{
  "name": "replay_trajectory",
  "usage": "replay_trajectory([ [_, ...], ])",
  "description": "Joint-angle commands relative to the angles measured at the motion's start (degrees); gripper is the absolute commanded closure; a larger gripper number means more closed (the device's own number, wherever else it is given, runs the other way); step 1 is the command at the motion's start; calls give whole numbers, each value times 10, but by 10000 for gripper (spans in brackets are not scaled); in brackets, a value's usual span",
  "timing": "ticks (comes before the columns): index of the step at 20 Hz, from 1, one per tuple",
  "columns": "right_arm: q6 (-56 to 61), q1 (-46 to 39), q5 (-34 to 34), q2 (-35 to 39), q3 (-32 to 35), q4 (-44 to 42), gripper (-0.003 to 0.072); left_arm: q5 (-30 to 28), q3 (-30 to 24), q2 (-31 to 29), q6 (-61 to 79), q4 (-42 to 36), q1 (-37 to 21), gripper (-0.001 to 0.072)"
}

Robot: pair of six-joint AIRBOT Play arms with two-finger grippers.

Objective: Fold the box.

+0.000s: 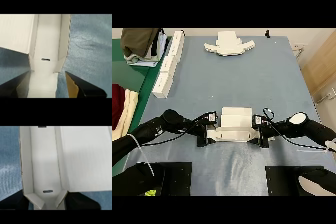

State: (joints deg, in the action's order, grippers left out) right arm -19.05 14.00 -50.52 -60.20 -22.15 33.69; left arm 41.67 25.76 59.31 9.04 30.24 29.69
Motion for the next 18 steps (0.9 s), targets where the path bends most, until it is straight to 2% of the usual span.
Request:
replay_trajectory([
  [1, 0, 0, 0, 0, 0, 0, 84, -12, 0, 10, 12, -23, 11, 22],
  [2, 0, 0, 0, 0, 0, 0, 84, -12, 0, 11, 30, -37, 17, 23],
  [3, 0, 0, 0, 0, 0, 0, 84, -13, 0, 11, 50, -55, 23, 90],
  [4, 0, 0, 0, 0, 0, 0, 84, -19, 0, 11, 64, -71, 30, 212],
  [5, 0, 0, 0, 0, 0, 0, 84, -30, 0, 11, 66, -75, 35, 260],
  [6, 0, 0, 0, 0, 0, 0, 84, -35, 0, 11, 65, -72, 36, 260],
  [7, 0, 0, 0, 0, 0, 0, 84, -38, 0, 11, 63, -68, 35, 333],
  [8, 0, 0, 0, 0, 0, 0, 84, -38, 0, 11, 63, -66, 35, 438],
  [10, 0, 0, 0, 0, 0, 0, 84, -38, 0, 15, 61, -66, 36, 439],
  [11, 0, 0, 0, 0, 0, 0, 84, -38, 0, 17, 58, -67, 36, 486],
  [18, 0, 0, 0, 0, 0, 0, 84, -38, 0, 18, 53, -95, 36, 485],
])
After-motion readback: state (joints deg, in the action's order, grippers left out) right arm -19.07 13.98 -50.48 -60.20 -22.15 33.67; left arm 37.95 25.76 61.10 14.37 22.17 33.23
